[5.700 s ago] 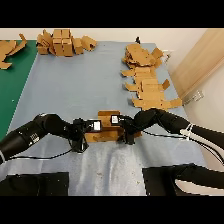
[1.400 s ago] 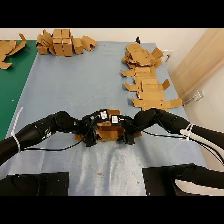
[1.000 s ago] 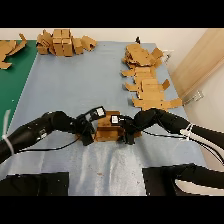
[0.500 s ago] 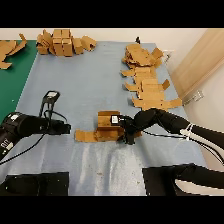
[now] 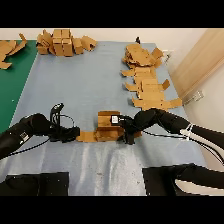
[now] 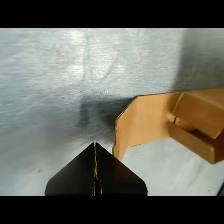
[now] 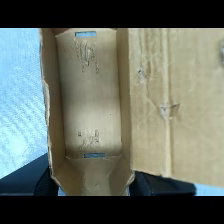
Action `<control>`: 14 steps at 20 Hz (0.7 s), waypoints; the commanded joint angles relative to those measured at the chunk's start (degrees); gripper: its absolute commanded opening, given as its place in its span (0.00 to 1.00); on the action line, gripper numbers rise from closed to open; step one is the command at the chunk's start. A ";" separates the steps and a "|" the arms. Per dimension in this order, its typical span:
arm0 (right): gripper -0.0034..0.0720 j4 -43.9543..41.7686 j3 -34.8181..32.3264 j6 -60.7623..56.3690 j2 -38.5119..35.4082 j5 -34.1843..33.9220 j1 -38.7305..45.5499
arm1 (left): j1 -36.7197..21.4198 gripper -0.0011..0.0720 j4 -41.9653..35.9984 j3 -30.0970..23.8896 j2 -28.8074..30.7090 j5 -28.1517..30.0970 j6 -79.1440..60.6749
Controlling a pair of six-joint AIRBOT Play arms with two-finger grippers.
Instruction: Fold the box.
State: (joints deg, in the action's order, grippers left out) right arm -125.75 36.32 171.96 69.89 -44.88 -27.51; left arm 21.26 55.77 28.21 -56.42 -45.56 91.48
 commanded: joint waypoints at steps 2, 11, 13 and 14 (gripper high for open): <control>0.70 -0.04 0.02 0.00 0.04 0.00 0.00 | 2.14 0.03 -10.88 -0.11 -2.34 3.61 -7.04; 0.70 -0.04 0.02 0.00 0.04 -0.02 0.00 | 6.60 0.03 -11.02 -0.07 -4.59 5.33 -6.88; 0.70 -0.02 0.02 0.00 0.04 -0.04 0.00 | 6.60 0.03 -10.60 -0.07 -4.37 4.83 -6.95; 0.70 -0.02 0.02 0.00 0.04 -0.04 0.00 | 6.54 0.03 -10.29 -0.07 -4.04 4.42 -7.06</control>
